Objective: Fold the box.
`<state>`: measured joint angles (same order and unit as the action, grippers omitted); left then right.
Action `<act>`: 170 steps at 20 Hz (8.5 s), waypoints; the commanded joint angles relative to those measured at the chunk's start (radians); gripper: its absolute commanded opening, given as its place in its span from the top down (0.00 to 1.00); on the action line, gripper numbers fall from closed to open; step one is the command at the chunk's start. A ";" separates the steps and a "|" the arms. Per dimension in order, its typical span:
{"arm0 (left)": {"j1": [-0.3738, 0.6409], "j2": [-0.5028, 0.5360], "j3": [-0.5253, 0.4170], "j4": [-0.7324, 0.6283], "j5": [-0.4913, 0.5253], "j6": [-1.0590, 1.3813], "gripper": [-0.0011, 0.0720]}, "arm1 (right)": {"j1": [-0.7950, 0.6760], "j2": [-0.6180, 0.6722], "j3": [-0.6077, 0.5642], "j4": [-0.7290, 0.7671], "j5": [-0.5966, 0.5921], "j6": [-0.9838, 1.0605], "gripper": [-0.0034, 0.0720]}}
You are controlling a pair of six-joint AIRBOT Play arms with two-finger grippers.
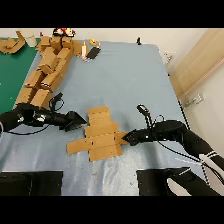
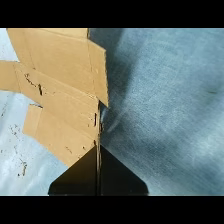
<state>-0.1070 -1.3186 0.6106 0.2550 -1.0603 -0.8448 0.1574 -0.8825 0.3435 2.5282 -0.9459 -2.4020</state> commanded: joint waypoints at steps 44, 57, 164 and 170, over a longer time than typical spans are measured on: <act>-0.157 -0.355 0.307 -0.072 -0.223 0.248 0.58 | 0.000 -0.039 0.000 -0.056 -0.038 0.031 0.95; -0.186 -0.365 0.307 -0.071 -0.169 0.293 0.97 | 0.000 -0.039 0.000 -0.064 -0.039 0.030 0.95; -0.411 0.107 -0.127 -0.191 0.192 1.295 0.97 | -0.064 -0.011 0.334 -0.243 -0.059 0.535 0.85; -0.411 0.107 -0.127 -0.157 0.193 1.288 0.97 | -0.064 -0.011 0.334 -0.243 -0.060 0.534 0.85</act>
<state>-0.5175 -1.2114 0.4820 0.0849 -0.8642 0.4519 0.0940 -0.8925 0.6769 2.2848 -1.0046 -1.8668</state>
